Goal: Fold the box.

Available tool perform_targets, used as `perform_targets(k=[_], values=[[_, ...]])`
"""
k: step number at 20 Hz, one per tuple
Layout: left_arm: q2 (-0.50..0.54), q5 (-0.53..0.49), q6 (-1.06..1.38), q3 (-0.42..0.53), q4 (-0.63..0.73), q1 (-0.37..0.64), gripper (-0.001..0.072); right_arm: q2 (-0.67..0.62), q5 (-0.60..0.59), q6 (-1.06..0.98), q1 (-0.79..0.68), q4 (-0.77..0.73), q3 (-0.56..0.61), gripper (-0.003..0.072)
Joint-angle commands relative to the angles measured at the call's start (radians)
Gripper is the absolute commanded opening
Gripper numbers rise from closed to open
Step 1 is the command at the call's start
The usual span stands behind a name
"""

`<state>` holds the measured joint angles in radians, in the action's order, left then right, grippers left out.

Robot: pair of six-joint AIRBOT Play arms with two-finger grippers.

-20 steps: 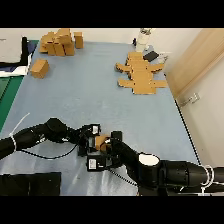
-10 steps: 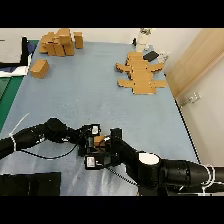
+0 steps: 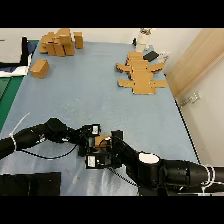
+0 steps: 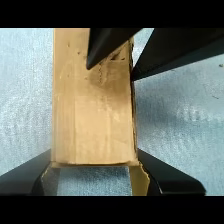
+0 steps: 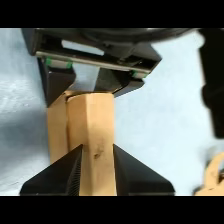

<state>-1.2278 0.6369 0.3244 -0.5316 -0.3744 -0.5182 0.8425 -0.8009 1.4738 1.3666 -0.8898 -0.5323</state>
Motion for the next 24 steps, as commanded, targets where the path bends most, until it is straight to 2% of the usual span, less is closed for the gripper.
perform_targets(k=[1,4,12,17,20,21,22,24], values=[[0.0,0.0,0.0,0.0,0.0,0.0,0.0517,0.0,0.003,0.001,0.001,-0.087,0.008,0.0288],[0.0,0.0,0.0,0.0,0.0,0.0,0.0517,0.0,0.005,0.02,0.001,-0.137,0.009,0.0288],[0.0,0.0,0.0,0.0,0.0,0.0,0.0517,-0.011,0.005,0.018,0.001,-0.114,0.003,0.0289],[0.0,0.0,0.0,0.0,0.0,0.0,0.0517,-0.129,-0.079,-0.011,0.0,-0.137,-0.042,0.0289],[0.0,0.0,0.0,0.0,0.0,0.0,0.0517,-0.204,-0.124,-0.153,0.0,-0.219,-0.042,0.0285],[0.0,0.0,0.0,0.0,0.0,0.0,0.0517,-0.225,-0.126,-0.26,0.0,-0.312,-0.041,0.0177],[0.0,0.0,-0.001,0.0,0.0,0.0,0.0517,-0.242,-0.111,-0.389,-0.003,-0.428,-0.029,0.0002],[0.0,0.0,0.0,0.0,0.0,0.0,0.0517,-0.252,-0.007,-0.647,-0.003,-0.57,0.03,0.0001]])
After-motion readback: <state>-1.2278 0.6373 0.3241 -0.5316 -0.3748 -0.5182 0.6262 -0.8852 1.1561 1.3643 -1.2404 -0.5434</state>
